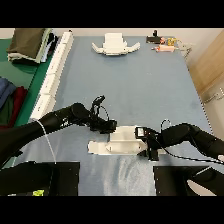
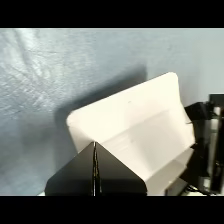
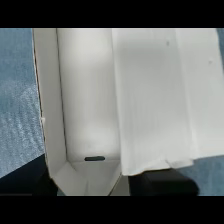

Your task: Fold the box.

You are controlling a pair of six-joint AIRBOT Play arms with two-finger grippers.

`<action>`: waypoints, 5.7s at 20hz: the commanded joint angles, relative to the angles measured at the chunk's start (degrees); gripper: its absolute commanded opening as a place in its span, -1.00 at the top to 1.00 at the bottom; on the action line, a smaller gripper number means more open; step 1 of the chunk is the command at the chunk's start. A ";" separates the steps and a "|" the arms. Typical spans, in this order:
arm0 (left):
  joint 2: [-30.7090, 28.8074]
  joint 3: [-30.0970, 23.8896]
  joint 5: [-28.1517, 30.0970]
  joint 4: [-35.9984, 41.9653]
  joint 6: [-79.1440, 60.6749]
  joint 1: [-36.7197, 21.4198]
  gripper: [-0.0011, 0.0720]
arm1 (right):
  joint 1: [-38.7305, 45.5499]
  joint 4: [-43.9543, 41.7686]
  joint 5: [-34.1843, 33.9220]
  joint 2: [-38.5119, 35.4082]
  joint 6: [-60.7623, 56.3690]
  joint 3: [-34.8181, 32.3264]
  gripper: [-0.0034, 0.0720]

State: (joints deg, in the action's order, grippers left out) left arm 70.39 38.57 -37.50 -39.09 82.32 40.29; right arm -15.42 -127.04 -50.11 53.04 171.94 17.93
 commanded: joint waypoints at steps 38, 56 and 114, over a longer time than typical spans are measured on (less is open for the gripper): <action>-24.41 -16.28 -10.40 -0.81 -75.97 -2.84 -0.94 | -0.02 0.17 0.00 -0.02 0.00 -0.02 -0.47; -14.99 -16.22 2.93 16.94 -87.82 4.02 0.35 | -0.02 0.20 0.00 -0.02 -0.02 -0.02 -0.47; -26.12 -14.60 -3.50 -16.02 15.80 7.23 0.92 | -0.02 0.20 0.00 0.00 0.00 -0.02 -0.47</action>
State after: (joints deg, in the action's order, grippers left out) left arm 44.34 22.70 -41.39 -56.21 98.52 47.40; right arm -15.42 -126.85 -50.13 53.04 171.94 17.93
